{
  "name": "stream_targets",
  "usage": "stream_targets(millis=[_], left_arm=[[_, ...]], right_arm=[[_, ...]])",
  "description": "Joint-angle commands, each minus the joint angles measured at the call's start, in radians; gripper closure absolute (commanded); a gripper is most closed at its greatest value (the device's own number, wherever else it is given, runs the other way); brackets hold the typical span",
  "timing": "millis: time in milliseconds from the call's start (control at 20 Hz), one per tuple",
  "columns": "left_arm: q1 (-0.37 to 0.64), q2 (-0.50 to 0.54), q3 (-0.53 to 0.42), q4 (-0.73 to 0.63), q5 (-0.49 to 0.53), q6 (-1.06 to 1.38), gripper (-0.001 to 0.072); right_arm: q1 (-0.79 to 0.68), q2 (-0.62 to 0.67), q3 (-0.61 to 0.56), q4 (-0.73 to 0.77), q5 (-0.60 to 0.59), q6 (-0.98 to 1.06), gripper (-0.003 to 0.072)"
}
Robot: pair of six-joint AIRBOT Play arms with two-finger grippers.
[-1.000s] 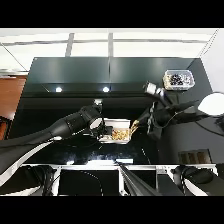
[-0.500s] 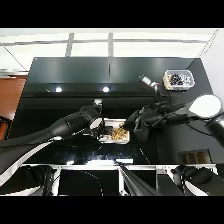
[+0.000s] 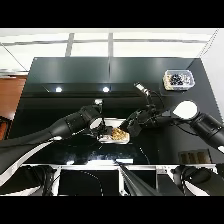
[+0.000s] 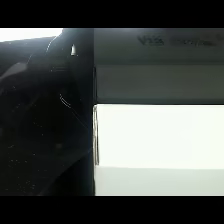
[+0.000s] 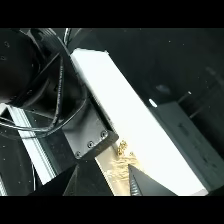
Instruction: Fold the box and place the chain.
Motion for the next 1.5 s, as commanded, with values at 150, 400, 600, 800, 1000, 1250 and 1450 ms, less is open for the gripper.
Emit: stream_targets(millis=[150,400,600,800,1000,1250,1450], left_arm=[[0.005,0.0,0.024,0.0,0.018,-0.01,0.0682],[0.013,0.0,0.045,0.001,0.024,-0.053,0.0368],[0.027,0.018,0.082,-0.018,-0.046,0.095,0.035],[0.026,0.164,0.08,0.048,-0.237,0.375,0.0351],[0.11,0.398,-0.052,0.1,-0.274,0.611,0.0351],[0.565,0.514,-0.379,-0.364,-0.081,1.133,0.035],[0.777,0.453,-0.476,-0.838,-0.098,1.828,-0.0011]], right_arm=[[-0.184,0.044,0.055,-0.033,0.281,0.026,0.0301],[-0.323,0.158,0.057,-0.029,0.348,0.033,0.0301],[-0.332,0.178,0.057,-0.029,0.344,0.033,0.0301],[-0.332,0.178,0.057,-0.03,0.336,0.033,0.0301],[-0.332,0.178,0.057,-0.03,0.298,0.033,0.0301],[-0.332,0.178,0.057,-0.031,0.277,0.033,0.0301],[-0.332,0.178,0.057,-0.031,0.268,0.035,0.0301]])
